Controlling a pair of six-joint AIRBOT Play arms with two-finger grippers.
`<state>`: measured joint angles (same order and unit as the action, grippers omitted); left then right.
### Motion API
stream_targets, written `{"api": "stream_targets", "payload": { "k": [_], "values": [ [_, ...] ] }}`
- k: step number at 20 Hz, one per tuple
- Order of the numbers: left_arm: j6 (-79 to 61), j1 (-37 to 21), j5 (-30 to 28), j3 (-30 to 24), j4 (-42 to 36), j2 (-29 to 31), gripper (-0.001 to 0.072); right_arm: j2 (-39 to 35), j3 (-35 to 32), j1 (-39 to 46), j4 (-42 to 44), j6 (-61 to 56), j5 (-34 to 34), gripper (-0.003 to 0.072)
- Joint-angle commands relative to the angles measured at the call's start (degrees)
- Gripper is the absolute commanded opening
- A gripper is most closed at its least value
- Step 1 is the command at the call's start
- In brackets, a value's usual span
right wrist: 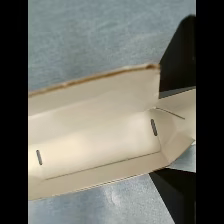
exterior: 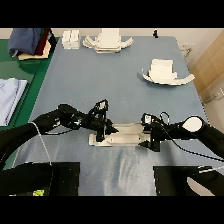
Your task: Fold the box.
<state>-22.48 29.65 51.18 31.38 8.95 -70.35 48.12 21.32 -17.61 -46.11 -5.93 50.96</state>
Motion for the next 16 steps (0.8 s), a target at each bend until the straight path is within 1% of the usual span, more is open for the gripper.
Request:
{"api": "stream_targets", "payload": {
  "k": [1,3,5,7,9,13,16],
  "values": [
    [0.0,0.02,-0.02,-0.02,0.0,-0.02,0.0015,0.92,0.09,0.26,-1.88,-2.56,-0.42,0.072],
    [0.0,0.02,-0.02,-0.02,0.0,-0.02,0.0015,0.17,0.09,0.26,-3.58,-2.71,0.48,0.072],
    [0.0,0.02,-0.02,-0.02,0.0,-0.02,0.0015,-0.07,0.09,0.24,-3.45,-2.69,1.57,0.072],
    [0.0,0.0,-0.04,-0.02,0.0,-0.02,0.0015,0.31,0.09,-0.13,-3.21,-2.19,1.07,0.072],
    [0.0,0.02,0.0,-0.02,0.0,-0.02,0.0015,1.33,0.09,-0.35,-1.27,2.97,-0.72,0.072],
    [-0.02,0.02,0.0,-0.02,0.0,-0.02,0.0015,4.28,0.09,-0.35,1.29,12.61,-0.98,0.072],
    [0.0,0.02,0.0,-0.02,0.0,-0.02,0.0015,5.92,0.07,-0.33,1.9,14.16,-1.55,0.0712]
  ]
}}
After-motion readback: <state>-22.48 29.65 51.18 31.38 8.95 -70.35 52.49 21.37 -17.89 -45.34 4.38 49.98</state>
